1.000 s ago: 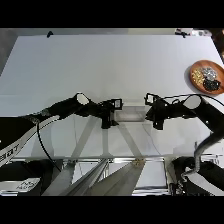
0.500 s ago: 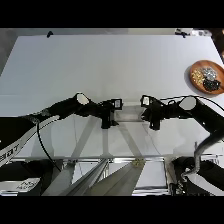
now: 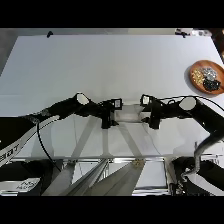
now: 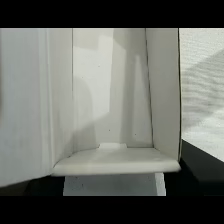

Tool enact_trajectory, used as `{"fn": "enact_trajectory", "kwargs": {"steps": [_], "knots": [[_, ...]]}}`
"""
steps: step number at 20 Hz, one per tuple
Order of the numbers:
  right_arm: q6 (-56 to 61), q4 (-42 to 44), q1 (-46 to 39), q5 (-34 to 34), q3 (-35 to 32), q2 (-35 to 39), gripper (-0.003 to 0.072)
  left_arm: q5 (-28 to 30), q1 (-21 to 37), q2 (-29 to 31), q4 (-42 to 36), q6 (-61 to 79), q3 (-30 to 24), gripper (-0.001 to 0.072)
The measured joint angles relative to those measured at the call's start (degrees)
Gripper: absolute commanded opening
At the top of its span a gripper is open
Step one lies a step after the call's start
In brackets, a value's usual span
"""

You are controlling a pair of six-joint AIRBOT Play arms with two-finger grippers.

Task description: Fold the box and place the chain.

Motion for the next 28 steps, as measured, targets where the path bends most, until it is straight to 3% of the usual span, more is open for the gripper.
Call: {"fn": "enact_trajectory", "kwargs": {"steps": [2,5,11,13,20,24,28], "knots": [[0.0,-0.02,0.0,-0.31,0.0,0.0,0.0474,0.0,0.0,0.0,0.0,0.0,0.0,0.0457],[1.51,-0.26,0.0,-0.94,-0.02,0.04,0.015,-0.02,0.0,0.0,0.0,-0.04,0.0,0.0457],[12.85,-5.68,-0.07,0.57,0.09,6.58,0.0142,-0.02,0.0,0.0,0.02,0.09,0.0,0.0457],[19.34,-10.05,-0.09,2.21,0.15,11.85,0.0026,-0.02,0.0,0.0,0.02,0.09,0.0,0.0457],[52.54,-27.65,-2.27,10.58,0.15,26.05,0.0004,-0.02,0.0,0.0,0.02,0.07,0.0,0.0457],[62.31,-28.04,-13.62,12.41,0.15,24.02,0.0004,0.0,0.0,0.0,0.02,0.07,0.0,0.0457],[61.07,-17.53,-25.94,13.03,0.17,14.67,0.0005,0.0,0.0,0.0,0.02,0.07,0.0,0.0457]]}}
